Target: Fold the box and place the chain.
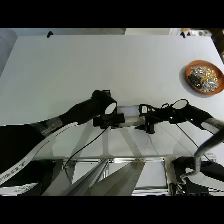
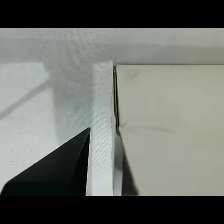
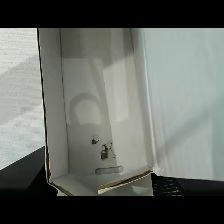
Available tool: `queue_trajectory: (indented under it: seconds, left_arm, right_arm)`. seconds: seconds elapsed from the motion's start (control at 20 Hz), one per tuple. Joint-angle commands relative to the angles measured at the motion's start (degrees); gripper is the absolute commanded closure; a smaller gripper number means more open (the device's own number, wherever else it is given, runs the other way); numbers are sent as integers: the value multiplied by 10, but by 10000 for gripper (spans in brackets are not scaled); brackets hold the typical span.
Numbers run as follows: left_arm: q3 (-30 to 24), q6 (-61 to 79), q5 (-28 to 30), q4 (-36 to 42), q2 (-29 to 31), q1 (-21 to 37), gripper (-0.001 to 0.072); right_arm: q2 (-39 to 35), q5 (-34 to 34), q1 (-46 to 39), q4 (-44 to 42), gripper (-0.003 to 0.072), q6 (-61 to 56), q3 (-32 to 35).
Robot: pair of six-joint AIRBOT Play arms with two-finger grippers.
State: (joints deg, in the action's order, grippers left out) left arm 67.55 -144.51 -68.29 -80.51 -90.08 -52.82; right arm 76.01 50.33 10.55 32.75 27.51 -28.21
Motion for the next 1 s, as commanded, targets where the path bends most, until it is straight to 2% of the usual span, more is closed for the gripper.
queue_trajectory:
  seconds: [0.0,0.3,0.4,0.45,0.55,0.6,0.7,0.75,0.85,0.95]
  left_arm:
    - [1,64,2,1,41,12,364]
    - [-3,381,-76,3,176,47,363]
    - [-35,524,-73,5,233,47,357]
    - [-64,597,-60,17,264,47,316]
    - [-142,720,-21,46,320,46,103]
    - [-185,757,6,63,342,43,65]
    - [-272,840,64,109,364,38,51]
    - [-309,908,94,143,363,41,11]
    - [-362,1100,162,239,355,58,12]
    - [-387,1284,218,325,340,68,12]
  right_arm:
    - [0,0,0,0,411,0,0]
    - [0,0,0,0,411,0,0]
    - [0,0,0,0,411,0,0]
    - [0,0,0,0,411,0,0]
    - [0,0,0,0,411,0,0]
    - [0,0,0,0,411,0,0]
    - [0,0,0,0,411,0,0]
    - [0,0,0,0,411,0,0]
    - [0,0,0,0,411,0,0]
    - [0,0,0,0,411,0,0]
